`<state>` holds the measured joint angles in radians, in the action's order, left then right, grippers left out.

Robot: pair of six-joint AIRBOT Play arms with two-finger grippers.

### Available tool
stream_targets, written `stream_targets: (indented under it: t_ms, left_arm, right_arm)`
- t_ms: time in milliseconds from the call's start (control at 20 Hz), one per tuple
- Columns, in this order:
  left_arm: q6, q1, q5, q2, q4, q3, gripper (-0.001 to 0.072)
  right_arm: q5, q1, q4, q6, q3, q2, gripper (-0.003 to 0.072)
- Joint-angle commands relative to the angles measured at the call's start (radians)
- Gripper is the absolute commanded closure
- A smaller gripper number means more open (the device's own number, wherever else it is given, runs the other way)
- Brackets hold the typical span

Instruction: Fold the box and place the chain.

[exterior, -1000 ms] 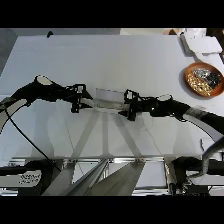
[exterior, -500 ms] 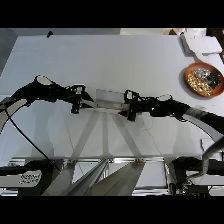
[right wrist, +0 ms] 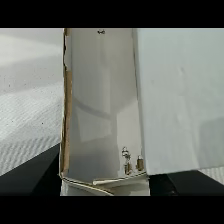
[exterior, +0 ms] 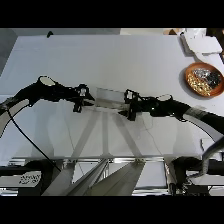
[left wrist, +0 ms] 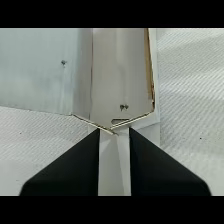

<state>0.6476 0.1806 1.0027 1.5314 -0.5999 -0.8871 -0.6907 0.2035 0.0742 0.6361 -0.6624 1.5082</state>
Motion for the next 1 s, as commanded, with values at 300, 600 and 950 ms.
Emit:
stream_targets:
  t_ms: [300, 600, 950]
  left_arm:
    - [-0.001, 0.003, -0.030, -0.003, -0.048, 0.000, 0.0416]
    - [-0.097, -0.042, -0.068, -0.114, -0.091, 0.000, 0.0413]
    - [-0.518, -0.066, 0.006, -0.167, -0.318, -0.067, 0.0416]
  right_arm:
    - [-0.002, 0.000, 0.001, 0.000, -0.001, 0.000, 0.0238]
    - [-0.002, 0.000, 0.000, 0.000, -0.001, 0.000, 0.0238]
    - [-0.002, 0.000, 0.000, 0.000, -0.001, 0.000, 0.0238]
